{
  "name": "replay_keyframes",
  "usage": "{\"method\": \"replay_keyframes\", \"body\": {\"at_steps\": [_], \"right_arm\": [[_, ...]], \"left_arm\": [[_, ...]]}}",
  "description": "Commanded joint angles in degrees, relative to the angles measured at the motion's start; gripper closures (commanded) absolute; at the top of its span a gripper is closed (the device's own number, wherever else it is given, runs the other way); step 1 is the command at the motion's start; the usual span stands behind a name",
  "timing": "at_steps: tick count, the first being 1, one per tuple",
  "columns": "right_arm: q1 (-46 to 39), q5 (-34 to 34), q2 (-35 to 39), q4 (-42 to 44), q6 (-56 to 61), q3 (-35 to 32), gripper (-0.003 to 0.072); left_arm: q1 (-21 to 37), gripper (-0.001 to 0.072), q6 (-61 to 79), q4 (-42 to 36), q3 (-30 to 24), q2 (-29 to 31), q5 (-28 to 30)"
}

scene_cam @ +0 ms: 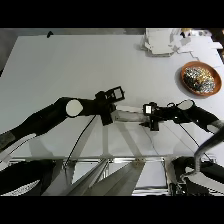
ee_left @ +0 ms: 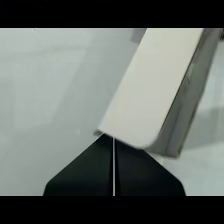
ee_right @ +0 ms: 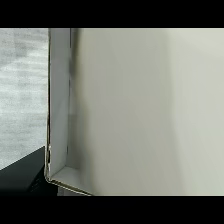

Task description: Fold the box and place the chain.

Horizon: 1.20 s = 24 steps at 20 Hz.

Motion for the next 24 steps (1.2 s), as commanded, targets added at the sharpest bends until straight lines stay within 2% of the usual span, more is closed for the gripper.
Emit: {"method": "replay_keyframes", "body": {"at_steps": [1,3,6,9,13,16,20,24], "right_arm": [[0.0,-0.1,0.0,0.2,0.2,0.0,0.0276],[0.0,-0.1,0.0,0.2,0.2,0.0,0.0276],[0.0,-0.1,0.0,0.2,0.2,0.0,0.0276],[0.0,-0.1,0.0,0.2,0.2,0.0,0.0276],[0.0,-0.1,0.0,0.2,0.2,0.0,0.0276],[0.0,-0.1,0.0,0.2,0.2,0.0,0.0276],[0.0,-0.1,0.0,0.2,0.2,0.0,0.0276],[0.0,-0.1,0.0,0.2,0.2,0.0,0.0276]], "left_arm": [[0.2,0.0703,9.6,-3.1,-6.3,4.1,-0.9],[-0.4,0.0703,13.9,-8.3,-6.5,4.3,-1.0],[-5.3,0.0702,27.9,-18.0,-5.0,4.3,0.2],[-8.9,0.0702,37.2,-29.5,-4.7,3.2,8.2],[-8.4,0.0702,37.8,-33.5,-4.1,-0.8,17.0],[-7.7,0.0702,37.7,-34.0,-1.8,-1.3,23.1],[-4.0,0.0704,35.8,-34.1,0.0,-5.4,19.4],[-3.4,0.0704,35.3,-34.5,0.0,-9.6,16.7]]}}
